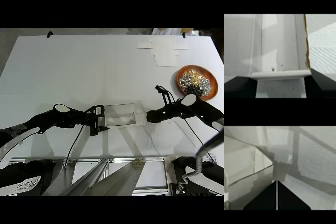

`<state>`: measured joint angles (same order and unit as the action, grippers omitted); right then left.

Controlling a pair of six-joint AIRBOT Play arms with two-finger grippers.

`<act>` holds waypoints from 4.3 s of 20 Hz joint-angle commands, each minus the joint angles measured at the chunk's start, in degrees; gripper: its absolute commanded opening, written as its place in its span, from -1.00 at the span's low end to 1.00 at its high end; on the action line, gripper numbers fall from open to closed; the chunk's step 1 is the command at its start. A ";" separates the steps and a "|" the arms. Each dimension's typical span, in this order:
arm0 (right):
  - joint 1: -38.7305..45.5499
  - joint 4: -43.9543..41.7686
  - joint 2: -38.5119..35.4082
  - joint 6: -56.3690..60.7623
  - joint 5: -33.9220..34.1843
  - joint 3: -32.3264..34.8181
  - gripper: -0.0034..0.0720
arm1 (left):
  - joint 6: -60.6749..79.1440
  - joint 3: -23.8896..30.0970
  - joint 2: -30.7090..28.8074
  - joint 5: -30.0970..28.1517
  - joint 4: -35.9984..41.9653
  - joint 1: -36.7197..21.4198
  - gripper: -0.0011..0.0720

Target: Fold the box and place the chain.

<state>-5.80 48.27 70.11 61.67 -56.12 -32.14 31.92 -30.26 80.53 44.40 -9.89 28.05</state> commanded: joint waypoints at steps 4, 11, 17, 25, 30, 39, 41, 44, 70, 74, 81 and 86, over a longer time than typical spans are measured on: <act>-0.20 -5.44 -3.85 -3.74 -1.95 0.00 -0.85 | 0.00 -0.04 0.00 -0.02 0.00 0.00 -0.79; -4.90 -6.95 -8.37 -3.54 -1.03 0.00 -0.37 | 0.00 -0.04 0.00 -0.04 0.00 0.00 -0.79; -6.80 -5.68 -8.37 -1.64 1.57 0.00 0.00 | 0.00 -0.04 0.00 -0.04 0.00 0.00 -0.79; -18.03 9.20 -8.00 16.02 8.72 -2.49 0.20 | 0.00 -0.04 0.00 -0.04 0.00 0.00 -0.79; -25.07 18.01 -6.91 29.64 9.35 -7.41 0.19 | 0.00 -0.04 0.00 -0.02 0.00 0.00 -0.79; -30.71 30.01 0.94 46.40 2.08 -12.96 0.16 | 0.00 -0.04 0.00 -0.02 0.00 0.00 -0.79; -30.93 31.23 1.33 47.71 2.08 -13.20 0.14 | 0.00 -0.04 0.00 -0.02 0.00 0.00 -0.79; -31.19 31.50 2.38 48.09 1.95 -14.80 0.09 | 0.00 -0.04 0.00 -0.04 0.00 0.00 -0.79; -34.71 35.78 9.38 55.30 1.75 -17.79 -0.68 | 0.00 -0.04 0.00 -0.02 0.00 0.00 -0.79; -34.73 35.76 9.38 54.90 1.73 -17.79 -0.86 | 0.00 -0.04 0.00 -0.02 0.00 0.00 -0.79; -34.71 36.96 8.15 54.95 3.80 -18.25 -0.28 | 0.00 -0.04 0.00 -0.02 0.00 0.00 -0.79; -34.42 38.64 8.46 55.12 2.08 -20.17 -0.43 | 0.00 -0.04 0.00 -0.02 0.00 0.00 -0.79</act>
<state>-40.27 85.84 78.43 116.66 -53.45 -51.66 31.83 -30.26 80.53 44.23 -9.80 28.01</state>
